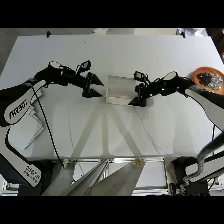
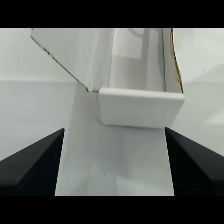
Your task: Fold the box and place the chain.
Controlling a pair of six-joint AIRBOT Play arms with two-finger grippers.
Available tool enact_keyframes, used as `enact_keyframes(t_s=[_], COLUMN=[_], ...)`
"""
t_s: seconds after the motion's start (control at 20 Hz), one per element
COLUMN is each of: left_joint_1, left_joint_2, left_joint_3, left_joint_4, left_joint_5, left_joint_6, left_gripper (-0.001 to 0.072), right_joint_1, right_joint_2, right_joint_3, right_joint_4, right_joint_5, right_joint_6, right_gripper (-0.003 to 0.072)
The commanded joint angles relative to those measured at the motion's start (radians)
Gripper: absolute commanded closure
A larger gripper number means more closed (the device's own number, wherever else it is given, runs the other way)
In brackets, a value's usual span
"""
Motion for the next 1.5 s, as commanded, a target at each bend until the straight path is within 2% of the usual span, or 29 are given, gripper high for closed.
enact_keyframes(t_s=[0.0,0.55,0.95,1.1,1.3,1.45], left_joint_1=[-0.021,-0.047,-0.027,0.006,0.021,0.013], left_joint_2=[-0.008,-0.017,-0.017,-0.016,-0.017,-0.018], left_joint_3=[0.005,0.01,0.009,0.009,0.009,0.009], left_joint_4=[-0.027,0.021,-0.073,-0.116,-0.024,-0.02], left_joint_5=[0.005,-0.009,-0.011,-0.058,-0.06,-0.047], left_joint_6=[0.007,-0.066,0.053,0.005,0.031,-0.024], left_gripper=[0.001,0.001,0.0011,0.001,0.001,0.001], right_joint_1=[0.0,0.0,0.0,0.0,0.0,0.0], right_joint_2=[0.0,0.0,0.0,0.0,0.0,0.0], right_joint_3=[0.0,0.0,0.0,0.0,0.0,0.0], right_joint_4=[0.0,0.0,0.0,0.0,0.0,0.0], right_joint_5=[0.001,0.001,0.001,0.001,0.001,0.001], right_joint_6=[0.0,0.0,0.0,0.0,0.0,0.0], right_gripper=[0.0287,0.0287,0.0287,0.0287,0.0287,0.0287])
